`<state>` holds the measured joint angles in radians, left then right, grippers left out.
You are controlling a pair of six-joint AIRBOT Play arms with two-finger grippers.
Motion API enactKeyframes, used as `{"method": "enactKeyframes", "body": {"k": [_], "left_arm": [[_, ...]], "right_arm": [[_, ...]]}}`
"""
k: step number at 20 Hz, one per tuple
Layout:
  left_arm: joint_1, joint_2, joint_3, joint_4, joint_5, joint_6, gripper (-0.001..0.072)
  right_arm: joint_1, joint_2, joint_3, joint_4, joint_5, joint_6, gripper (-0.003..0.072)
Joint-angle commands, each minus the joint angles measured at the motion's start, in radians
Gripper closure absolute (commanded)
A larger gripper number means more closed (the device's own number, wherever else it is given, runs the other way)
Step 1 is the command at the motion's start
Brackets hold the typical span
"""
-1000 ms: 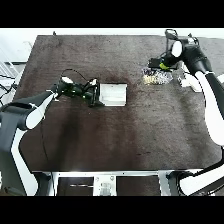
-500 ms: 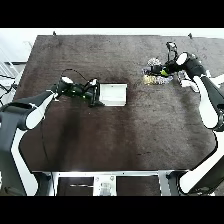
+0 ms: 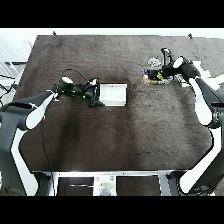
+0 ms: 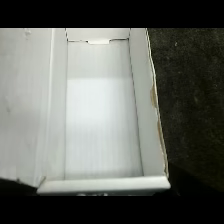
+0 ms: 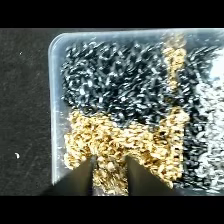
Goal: Fold the box and place the chain.
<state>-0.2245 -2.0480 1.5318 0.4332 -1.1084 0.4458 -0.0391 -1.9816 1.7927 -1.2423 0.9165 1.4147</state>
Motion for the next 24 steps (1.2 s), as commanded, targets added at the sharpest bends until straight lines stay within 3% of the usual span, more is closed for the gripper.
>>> {"method": "enactKeyframes", "body": {"k": [1,10,16,24], "left_arm": [[0.001,-0.001,0.0,0.0,0.0,0.0,0.0219],[0.001,-0.001,0.0,0.0,0.0,0.0,0.0219],[0.001,-0.001,0.0,0.0,0.0,0.0,0.0219],[0.001,-0.001,0.0,0.0,0.0,0.0,0.0219]], "right_arm": [[0.006,-0.008,0.01,0.005,0.024,-0.011,0.0668],[0.006,0.127,0.045,0.001,0.063,-0.009,0.0674],[0.036,0.412,0.045,0.001,0.262,-0.033,0.0674],[0.221,0.752,0.045,-0.049,0.296,-0.035,0.0674]]}}
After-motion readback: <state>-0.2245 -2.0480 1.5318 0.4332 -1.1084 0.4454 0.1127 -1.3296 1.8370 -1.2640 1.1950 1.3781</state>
